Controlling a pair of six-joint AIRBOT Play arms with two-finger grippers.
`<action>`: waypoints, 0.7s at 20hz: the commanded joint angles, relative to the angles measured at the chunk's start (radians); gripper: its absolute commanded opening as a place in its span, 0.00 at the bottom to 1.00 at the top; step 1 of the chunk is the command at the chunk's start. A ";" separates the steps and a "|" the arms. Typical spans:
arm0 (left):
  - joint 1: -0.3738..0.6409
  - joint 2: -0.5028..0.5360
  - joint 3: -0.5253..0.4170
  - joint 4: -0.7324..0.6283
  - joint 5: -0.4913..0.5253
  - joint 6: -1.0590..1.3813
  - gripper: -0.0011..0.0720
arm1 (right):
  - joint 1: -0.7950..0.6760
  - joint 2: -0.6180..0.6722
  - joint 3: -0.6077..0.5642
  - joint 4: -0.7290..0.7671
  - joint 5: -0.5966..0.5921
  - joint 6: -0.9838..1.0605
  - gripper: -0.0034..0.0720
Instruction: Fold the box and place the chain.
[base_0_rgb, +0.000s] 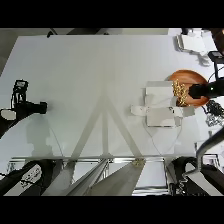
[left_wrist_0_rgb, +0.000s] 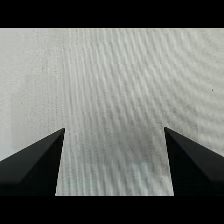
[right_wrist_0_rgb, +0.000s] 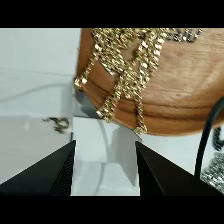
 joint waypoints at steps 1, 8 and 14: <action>0.001 0.000 0.000 0.000 0.000 0.000 0.97 | 0.000 -0.026 0.000 -0.135 0.068 0.007 0.61; 0.001 0.000 0.000 0.000 0.000 0.000 0.97 | 0.000 -0.220 0.000 -0.120 0.197 0.044 0.61; 0.001 -0.001 0.000 0.000 0.000 0.000 0.97 | 0.000 -0.359 0.000 -0.109 0.147 0.076 0.56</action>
